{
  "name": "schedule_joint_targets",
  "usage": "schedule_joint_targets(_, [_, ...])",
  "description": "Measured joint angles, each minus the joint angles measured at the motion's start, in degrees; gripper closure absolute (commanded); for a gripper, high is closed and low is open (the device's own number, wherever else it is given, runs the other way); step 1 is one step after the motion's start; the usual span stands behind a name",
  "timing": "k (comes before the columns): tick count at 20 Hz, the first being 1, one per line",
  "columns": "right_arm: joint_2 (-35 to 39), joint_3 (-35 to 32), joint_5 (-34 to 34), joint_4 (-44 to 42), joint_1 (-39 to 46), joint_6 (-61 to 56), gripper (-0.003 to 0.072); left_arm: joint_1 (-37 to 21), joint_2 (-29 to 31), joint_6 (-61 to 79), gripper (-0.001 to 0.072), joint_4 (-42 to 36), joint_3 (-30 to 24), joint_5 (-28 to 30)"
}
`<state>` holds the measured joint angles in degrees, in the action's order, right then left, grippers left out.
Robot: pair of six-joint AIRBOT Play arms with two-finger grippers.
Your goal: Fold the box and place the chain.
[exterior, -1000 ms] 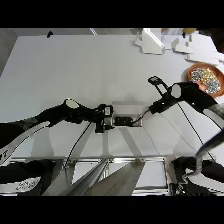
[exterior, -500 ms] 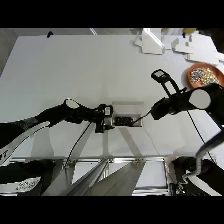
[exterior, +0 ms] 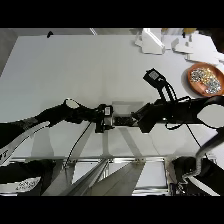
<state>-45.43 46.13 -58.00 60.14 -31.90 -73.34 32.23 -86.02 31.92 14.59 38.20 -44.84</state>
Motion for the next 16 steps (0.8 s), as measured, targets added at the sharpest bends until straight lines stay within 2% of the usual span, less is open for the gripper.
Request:
schedule_joint_targets(3, [-1.70, 0.00, 2.29, 0.07, -1.03, 0.17, 0.0664, 0.00, 0.00, -0.02, 0.0456, 0.00, 0.00, 0.00])
schedule_joint_targets(4, [-2.69, 0.00, 2.58, 0.76, -1.20, 0.26, 0.0598, 0.00, 0.00, -0.02, 0.0456, 0.00, 0.00, 0.00])
schedule_joint_targets(6, [-5.11, 0.00, 2.99, 2.51, -1.42, 0.31, 0.0408, 0.00, 0.00, 0.00, 0.0456, 0.00, 0.00, 0.00])
schedule_joint_targets(7, [-6.36, 0.04, 3.04, 3.32, -1.49, 0.48, 0.0399, 0.00, 0.00, -0.02, 0.0456, 0.00, 0.00, 0.00])
schedule_joint_targets(9, [-8.31, 0.92, 2.69, 4.44, -1.55, 2.32, 0.0399, 0.00, 0.00, -0.02, 0.0456, 0.00, 0.00, 0.00])
schedule_joint_targets(11, [-9.90, 3.98, 0.92, 5.51, -1.57, 5.55, 0.0434, 0.00, 0.00, 0.00, 0.0456, 0.00, 0.00, 0.00])
schedule_joint_targets(13, [-11.76, 8.55, -0.85, 7.06, -1.01, 8.94, 0.0606, 0.00, 0.00, 0.00, 0.0456, 0.00, 0.00, 0.00])
schedule_joint_targets(14, [-12.92, 10.75, -1.29, 7.74, -0.33, 10.40, 0.0651, 0.00, 0.00, 0.00, 0.0456, 0.00, 0.00, 0.00])
schedule_joint_targets(16, [-15.89, 14.23, -1.86, 8.63, 1.73, 13.46, 0.0653, 0.00, 0.00, 0.00, 0.0456, 0.00, 0.00, 0.00])
